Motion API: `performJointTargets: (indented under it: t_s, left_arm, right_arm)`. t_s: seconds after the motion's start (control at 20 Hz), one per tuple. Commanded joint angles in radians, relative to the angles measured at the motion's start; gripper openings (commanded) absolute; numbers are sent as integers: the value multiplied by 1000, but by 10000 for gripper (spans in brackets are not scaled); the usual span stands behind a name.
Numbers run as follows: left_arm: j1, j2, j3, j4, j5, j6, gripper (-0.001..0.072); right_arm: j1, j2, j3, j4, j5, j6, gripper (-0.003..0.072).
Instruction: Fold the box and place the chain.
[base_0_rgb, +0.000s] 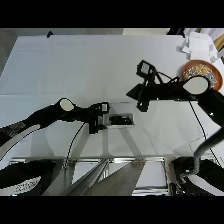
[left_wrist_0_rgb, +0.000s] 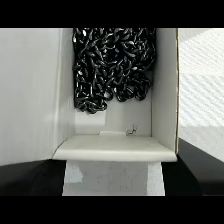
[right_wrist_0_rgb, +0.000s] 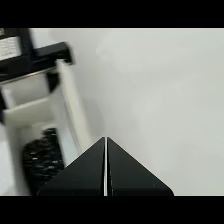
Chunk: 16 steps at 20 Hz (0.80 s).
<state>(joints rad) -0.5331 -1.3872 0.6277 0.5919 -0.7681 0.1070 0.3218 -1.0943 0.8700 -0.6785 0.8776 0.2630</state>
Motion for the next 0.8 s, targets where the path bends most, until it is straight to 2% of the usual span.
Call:
performJointTargets:
  t_s: [0.0, 0.15, 0.25, 0.4, 0.5, 0.65, 0.75]
  left_arm:
    - [0, 0, 0, 0, 0, 0, 9]
    - [0, 1, 0, 0, 0, 0, 9]
    - [0, 1, 0, 0, 0, 0, 9]
    - [0, 1, 0, 0, 0, 0, 9]
    - [0, 1, 0, 0, 0, 0, 9]
    - [0, 1, 0, 0, 0, 0, 9]
    - [0, 1, 0, 0, 0, 0, 9]
  right_arm:
    - [-47, -100, 43, 66, 13, -47, 17]
    - [8, -244, 43, 82, 77, -47, 18]
    - [42, -287, 43, 71, 122, -47, 19]
    - [44, -265, 42, 64, 177, -54, 79]
    - [44, -238, 40, 52, 222, -56, 179]
    - [50, -220, 5, 40, 233, -71, 238]
    - [74, -220, -24, 13, 224, -90, 238]
